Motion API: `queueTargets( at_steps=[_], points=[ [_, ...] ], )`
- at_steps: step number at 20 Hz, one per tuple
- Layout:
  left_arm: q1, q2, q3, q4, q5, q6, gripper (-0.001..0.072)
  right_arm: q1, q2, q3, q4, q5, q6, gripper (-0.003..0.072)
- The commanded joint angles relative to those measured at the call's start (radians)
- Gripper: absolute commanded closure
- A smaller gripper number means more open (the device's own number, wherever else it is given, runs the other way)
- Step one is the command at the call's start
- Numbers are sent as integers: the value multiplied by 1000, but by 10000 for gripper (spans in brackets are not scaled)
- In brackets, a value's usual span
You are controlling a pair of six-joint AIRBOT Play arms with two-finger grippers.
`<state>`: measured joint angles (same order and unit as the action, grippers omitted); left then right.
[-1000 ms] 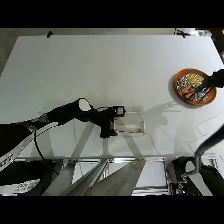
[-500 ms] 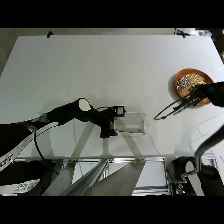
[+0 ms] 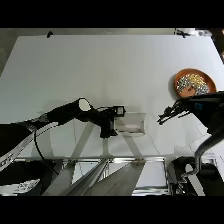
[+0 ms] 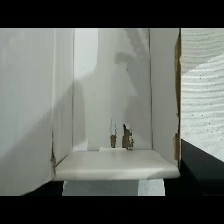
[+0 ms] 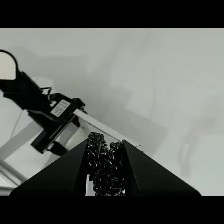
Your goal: Fold the box and place the chain.
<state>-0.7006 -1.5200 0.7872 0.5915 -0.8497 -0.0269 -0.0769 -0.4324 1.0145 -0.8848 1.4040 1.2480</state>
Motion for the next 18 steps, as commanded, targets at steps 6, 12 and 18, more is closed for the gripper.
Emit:
queueTargets(
  at_steps=[6, 12, 18],
  points=[
    [1, 1, 0, 0, 0, 0, 499, 30, 3, -49, 85, 3, 3, 677],
    [1, 1, 0, 0, 0, 0, 499, 30, 2, -150, 146, -88, -1, 677],
    [1, 1, 0, 0, 0, 0, 499, 30, 2, -199, 342, -208, -87, 677]
  ],
)
